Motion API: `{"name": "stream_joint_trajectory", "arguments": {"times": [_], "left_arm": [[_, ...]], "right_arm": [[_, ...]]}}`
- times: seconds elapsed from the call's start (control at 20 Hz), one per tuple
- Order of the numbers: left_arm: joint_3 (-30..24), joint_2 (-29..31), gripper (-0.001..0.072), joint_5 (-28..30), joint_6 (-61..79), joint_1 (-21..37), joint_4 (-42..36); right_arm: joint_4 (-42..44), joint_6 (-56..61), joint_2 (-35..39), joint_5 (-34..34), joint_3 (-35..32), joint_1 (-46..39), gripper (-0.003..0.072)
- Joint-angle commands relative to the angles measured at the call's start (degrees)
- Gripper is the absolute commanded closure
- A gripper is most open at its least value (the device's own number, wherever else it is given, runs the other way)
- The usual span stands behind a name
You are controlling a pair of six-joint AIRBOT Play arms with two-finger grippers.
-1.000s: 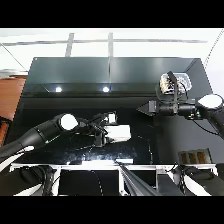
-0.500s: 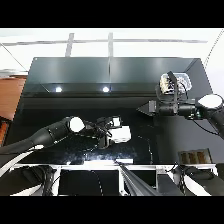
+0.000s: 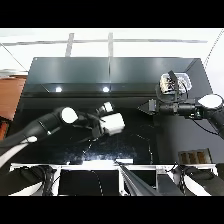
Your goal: Fold the box and place the chain.
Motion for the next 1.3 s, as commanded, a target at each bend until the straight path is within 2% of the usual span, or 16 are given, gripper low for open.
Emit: {"name": "stream_joint_trajectory", "arguments": {"times": [0.0, 0.2, 0.35, 0.45, 0.55, 0.65, 0.7, 0.8, 0.95, 1.05, 1.15, 1.2, 1.25], "left_arm": [[4.00, 1.16, 0.0212, -3.58, -8.76, 12.31, 8.81], [11.78, -1.68, 0.0212, -1.99, -9.44, 32.61, 9.44], [23.17, -10.23, 0.0211, -2.14, -13.88, 44.81, 9.57], [31.47, -17.20, 0.0211, -1.66, -17.03, 49.46, 9.57], [40.09, -24.35, 0.0212, -1.31, -17.38, 51.65, 9.81], [47.84, -30.82, 0.0212, -0.02, -20.92, 52.26, 14.19], [51.12, -33.75, 0.0212, 0.55, -25.22, 52.33, 17.81], [55.74, -38.34, 0.0210, 0.02, -29.00, 52.35, 18.43], [59.71, -43.21, 0.0208, -1.51, -30.29, 51.89, 17.90], [60.37, -44.61, 0.0187, -2.71, -32.83, 51.56, 18.25], [60.37, -44.74, 0.0045, -2.95, -34.62, 51.58, 18.36], [60.70, -44.72, -0.0003, -3.37, -34.62, 51.60, 18.49], [61.70, -44.52, -0.0003, -5.16, -34.58, 51.58, 18.82]], "right_arm": [[0.04, 0.00, 0.07, -0.72, 0.02, -0.02, 0.0665], [0.09, -0.02, 0.07, -2.38, 0.02, 0.02, 0.0665], [0.17, -0.04, 0.07, -4.44, 0.02, 0.04, 0.0665], [0.17, -0.04, 0.07, -5.27, 0.02, 0.04, 0.0665], [0.22, -0.02, 0.07, -5.99, 0.02, 0.04, 0.0665], [0.22, -0.02, 0.07, -6.29, 0.02, 0.04, 0.0665], [0.24, 0.00, 0.07, -6.23, 0.02, 0.04, 0.0665], [0.37, 0.02, 0.07, -6.43, 0.02, 0.76, 0.0665], [0.33, 0.02, 0.07, -7.32, 0.02, 1.88, 0.0664], [0.39, 0.02, 0.07, -7.30, 0.02, 2.12, 0.0665], [0.39, 0.00, 0.07, -7.30, 0.02, 2.10, 0.0665], [0.37, 0.00, 0.07, -7.26, 0.02, 2.10, 0.0665], [0.39, 0.02, 0.07, -6.95, 0.02, 2.12, 0.0665]]}}
